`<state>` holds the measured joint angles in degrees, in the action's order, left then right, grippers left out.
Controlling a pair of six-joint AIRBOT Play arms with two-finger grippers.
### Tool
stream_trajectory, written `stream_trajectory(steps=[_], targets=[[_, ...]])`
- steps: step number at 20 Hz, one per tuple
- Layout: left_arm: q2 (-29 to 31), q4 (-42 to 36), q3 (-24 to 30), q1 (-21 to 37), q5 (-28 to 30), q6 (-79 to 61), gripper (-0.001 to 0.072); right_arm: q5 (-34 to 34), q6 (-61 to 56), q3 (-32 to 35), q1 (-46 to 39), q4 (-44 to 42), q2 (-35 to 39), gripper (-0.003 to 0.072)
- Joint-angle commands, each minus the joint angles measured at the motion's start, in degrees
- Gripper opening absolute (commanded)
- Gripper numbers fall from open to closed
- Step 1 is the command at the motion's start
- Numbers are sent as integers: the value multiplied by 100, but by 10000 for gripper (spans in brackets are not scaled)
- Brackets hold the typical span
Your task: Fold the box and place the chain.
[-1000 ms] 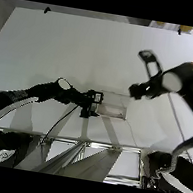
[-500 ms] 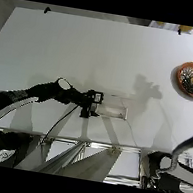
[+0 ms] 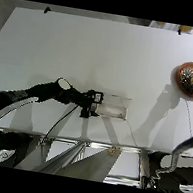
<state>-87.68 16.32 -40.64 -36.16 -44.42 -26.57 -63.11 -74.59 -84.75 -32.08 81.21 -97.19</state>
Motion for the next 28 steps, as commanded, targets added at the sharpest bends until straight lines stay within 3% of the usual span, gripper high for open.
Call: stream_trajectory(steps=[1,8,9,15,17,27,28], targets=[[0,0,-2,0,2,0,210,-120,116,-7,114,20,-337,217],[0,0,-2,0,2,0,210,-223,116,-4,177,4,-426,206],[0,0,-2,0,2,0,210,-251,118,-4,177,9,-426,120],[0,0,-2,0,2,0,210,-247,118,-4,177,0,-426,104],[0,0,-2,0,2,0,210,-275,116,-4,177,-7,-424,19],[0,0,-2,0,2,0,210,-382,142,48,177,-39,109,20],[0,0,-2,0,2,0,210,-367,247,107,177,-39,109,70]])
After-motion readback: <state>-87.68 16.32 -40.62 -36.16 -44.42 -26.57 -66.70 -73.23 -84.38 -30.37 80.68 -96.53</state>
